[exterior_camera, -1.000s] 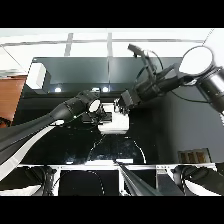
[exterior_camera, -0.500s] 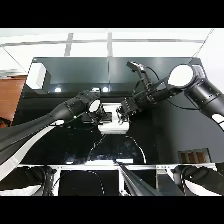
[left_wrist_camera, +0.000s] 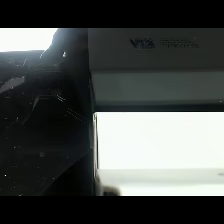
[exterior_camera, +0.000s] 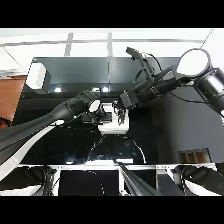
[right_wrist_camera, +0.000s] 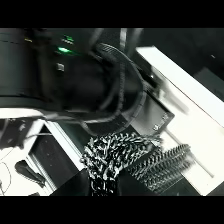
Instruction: Fold the box and place the chain.
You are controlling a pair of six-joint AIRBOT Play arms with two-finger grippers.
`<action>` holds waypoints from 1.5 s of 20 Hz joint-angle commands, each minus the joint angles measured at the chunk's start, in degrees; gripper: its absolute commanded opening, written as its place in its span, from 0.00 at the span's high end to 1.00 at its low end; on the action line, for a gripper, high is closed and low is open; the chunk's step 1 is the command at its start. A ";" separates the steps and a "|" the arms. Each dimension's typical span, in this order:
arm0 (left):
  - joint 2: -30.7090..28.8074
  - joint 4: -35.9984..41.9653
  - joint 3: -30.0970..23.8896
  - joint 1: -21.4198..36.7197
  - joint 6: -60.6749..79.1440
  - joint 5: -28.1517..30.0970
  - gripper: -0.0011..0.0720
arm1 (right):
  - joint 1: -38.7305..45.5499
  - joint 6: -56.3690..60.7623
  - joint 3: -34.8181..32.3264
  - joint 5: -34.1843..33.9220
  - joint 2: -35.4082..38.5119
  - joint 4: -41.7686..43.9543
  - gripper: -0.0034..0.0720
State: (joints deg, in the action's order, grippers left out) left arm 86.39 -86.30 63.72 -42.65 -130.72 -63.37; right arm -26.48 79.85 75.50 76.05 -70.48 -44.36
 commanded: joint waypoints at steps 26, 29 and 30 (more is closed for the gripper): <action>-0.42 2.71 1.09 -0.09 0.31 0.17 0.64 | 16.76 -2.54 -14.10 -1.60 4.68 -9.90 0.62; -3.19 1.66 1.99 -0.09 7.06 -2.62 0.31 | 16.79 -2.54 -14.10 -1.70 4.70 -10.36 0.62; -4.79 0.70 1.84 -0.42 10.01 -3.82 0.31 | 16.79 -2.54 -14.10 -1.68 4.68 -10.36 0.62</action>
